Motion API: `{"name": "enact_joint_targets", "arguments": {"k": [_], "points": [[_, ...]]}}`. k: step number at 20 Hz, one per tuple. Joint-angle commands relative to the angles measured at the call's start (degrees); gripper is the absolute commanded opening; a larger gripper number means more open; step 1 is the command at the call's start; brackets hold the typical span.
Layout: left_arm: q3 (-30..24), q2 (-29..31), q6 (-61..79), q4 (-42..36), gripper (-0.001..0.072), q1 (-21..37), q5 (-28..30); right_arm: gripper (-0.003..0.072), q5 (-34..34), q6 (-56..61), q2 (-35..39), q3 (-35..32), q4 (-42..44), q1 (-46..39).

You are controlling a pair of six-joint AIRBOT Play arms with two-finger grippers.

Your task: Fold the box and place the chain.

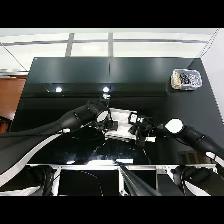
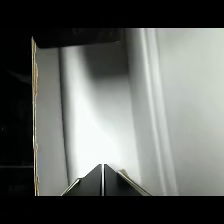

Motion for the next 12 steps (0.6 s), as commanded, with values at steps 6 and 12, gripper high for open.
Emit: {"name": "enact_joint_targets", "arguments": {"k": [6,12], "points": [[0.0,0.0,0.1,0.1,0.0029,0.1,-0.9,0.0015,16.3,62.7,19.0,1.6,-20.6,-23.8],[0.0,0.0,0.0,0.1,0.0029,0.1,-0.9,0.0016,26.6,87.6,15.7,0.4,-35.7,-44.7]]}}
